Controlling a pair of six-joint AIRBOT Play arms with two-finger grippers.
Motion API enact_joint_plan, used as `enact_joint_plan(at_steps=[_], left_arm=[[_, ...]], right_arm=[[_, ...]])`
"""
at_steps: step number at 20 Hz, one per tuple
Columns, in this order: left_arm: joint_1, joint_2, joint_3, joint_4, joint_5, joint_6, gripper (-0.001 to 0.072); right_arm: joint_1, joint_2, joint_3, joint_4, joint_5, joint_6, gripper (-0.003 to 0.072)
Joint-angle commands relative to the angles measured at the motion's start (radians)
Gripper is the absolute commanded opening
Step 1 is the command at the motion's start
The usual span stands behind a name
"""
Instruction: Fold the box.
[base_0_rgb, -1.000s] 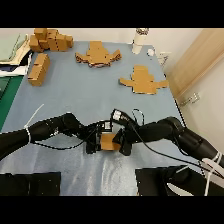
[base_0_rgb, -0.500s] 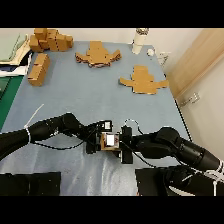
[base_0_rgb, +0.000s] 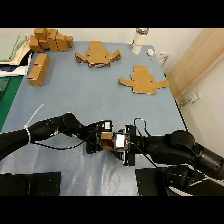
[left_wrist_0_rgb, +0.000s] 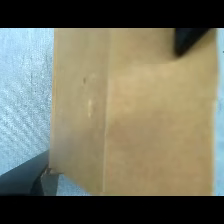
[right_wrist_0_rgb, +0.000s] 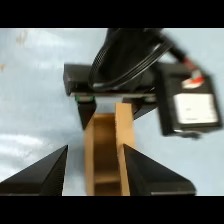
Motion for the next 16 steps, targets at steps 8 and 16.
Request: enact_joint_plan(at_steps=[8,16], left_arm=[[0.001,0.0,0.001,0.0,0.0,0.0,0.0419],[0.001,0.0,0.001,0.0,0.0,0.0,0.042]], right_arm=[[-0.133,0.068,0.0,-0.075,0.035,0.133,0.0487],[-0.195,-0.058,0.0,-0.027,0.065,0.058,0.0399]])
